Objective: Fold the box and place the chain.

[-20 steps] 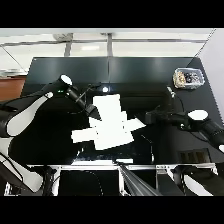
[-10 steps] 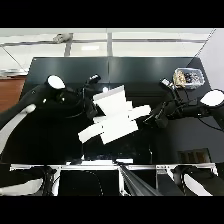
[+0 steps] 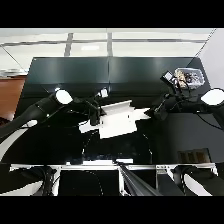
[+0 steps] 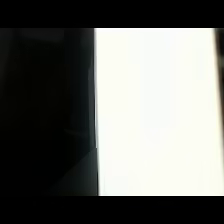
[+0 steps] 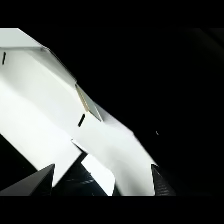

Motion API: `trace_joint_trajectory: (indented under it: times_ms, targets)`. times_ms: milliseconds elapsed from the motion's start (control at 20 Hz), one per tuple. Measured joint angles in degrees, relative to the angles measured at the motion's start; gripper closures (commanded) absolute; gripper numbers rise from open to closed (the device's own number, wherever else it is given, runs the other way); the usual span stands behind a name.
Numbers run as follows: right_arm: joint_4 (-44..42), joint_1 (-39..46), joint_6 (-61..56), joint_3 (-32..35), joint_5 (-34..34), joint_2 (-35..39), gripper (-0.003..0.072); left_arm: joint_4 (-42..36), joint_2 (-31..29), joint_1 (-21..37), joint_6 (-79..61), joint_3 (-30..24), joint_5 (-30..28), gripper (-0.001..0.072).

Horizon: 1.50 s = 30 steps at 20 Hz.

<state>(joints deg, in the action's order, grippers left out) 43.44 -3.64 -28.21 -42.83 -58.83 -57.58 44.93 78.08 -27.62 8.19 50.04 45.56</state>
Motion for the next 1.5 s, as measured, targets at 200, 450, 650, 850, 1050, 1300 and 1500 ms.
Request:
trace_joint_trajectory:
  times_ms: [200, 450, 650, 850, 1050, 1300, 1500]
  targets:
    - [0.4, -3.8, 4.4, 1.5, 0.6, 0.0, -0.0002, 2.4, 2.0, -0.6, -3.5, 0.2, 0.1, 0.0688]
    - [4.8, -10.3, 6.6, 5.3, 5.0, 0.0, -0.0003, 3.2, 3.0, -1.2, -4.6, 0.3, 0.3, 0.0687]
    - [5.0, -12.4, 6.8, 9.2, 6.2, -0.1, -0.0003, 3.2, 4.0, -1.4, -4.6, 0.3, 0.9, 0.0687]
    - [8.8, -14.0, 10.4, 12.6, 7.3, -0.1, -0.0003, 2.1, 4.8, -1.5, -4.3, 0.3, 1.5, 0.0688]
    - [10.5, -14.5, 16.5, 15.5, 7.7, -0.1, -0.0002, 1.5, 5.0, -1.6, -4.7, 0.3, 1.6, 0.0687]
    - [7.7, -14.7, 22.3, 16.5, 9.4, -0.7, -0.0001, 1.3, 5.1, -2.0, -6.0, 0.7, 3.0, 0.0687]
    - [1.6, -16.4, 28.3, 16.7, 12.7, -2.0, -0.0002, 1.3, 5.1, -2.0, -6.3, 1.0, 3.1, 0.0687]
